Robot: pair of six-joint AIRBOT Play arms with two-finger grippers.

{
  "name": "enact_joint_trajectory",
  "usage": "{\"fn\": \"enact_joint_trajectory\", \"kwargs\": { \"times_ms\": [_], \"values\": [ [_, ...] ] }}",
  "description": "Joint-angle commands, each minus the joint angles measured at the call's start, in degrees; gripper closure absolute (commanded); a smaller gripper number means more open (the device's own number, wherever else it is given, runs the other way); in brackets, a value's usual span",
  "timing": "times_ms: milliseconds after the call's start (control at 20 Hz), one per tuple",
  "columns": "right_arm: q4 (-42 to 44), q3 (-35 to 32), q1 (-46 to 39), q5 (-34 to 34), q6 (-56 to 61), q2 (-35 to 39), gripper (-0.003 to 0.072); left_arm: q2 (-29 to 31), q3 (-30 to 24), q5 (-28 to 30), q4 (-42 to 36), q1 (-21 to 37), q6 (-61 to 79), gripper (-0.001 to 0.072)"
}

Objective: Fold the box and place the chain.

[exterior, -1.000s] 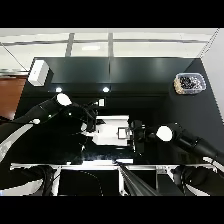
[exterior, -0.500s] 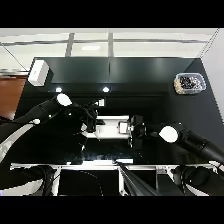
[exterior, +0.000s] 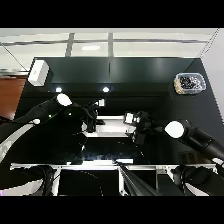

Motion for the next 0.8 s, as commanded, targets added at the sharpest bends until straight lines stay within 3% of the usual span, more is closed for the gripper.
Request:
{"fn": "enact_joint_trajectory", "kwargs": {
  "times_ms": [0, 400, 500, 750],
  "values": [
    [7.6, 0.1, -4.0, 1.1, -6.9, -0.8, 0.002, 0.0, 0.0, 0.0, 0.0, 0.0, 0.0, 0.0683],
    [25.1, 0.1, -4.9, 5.7, -27.2, -7.8, 0.002, 0.0, 0.0, 0.0, -0.3, 0.0, 0.0, 0.0683],
    [25.0, 0.0, -5.4, 9.2, -28.6, -9.2, 0.002, 0.0, 0.0, 0.0, -0.3, 0.0, 0.0, 0.0683],
    [21.0, 0.0, -5.1, 9.4, -28.5, -12.2, 0.002, 0.0, 0.1, 0.0, -0.3, 0.0, 0.0, 0.0682]
  ]
}}
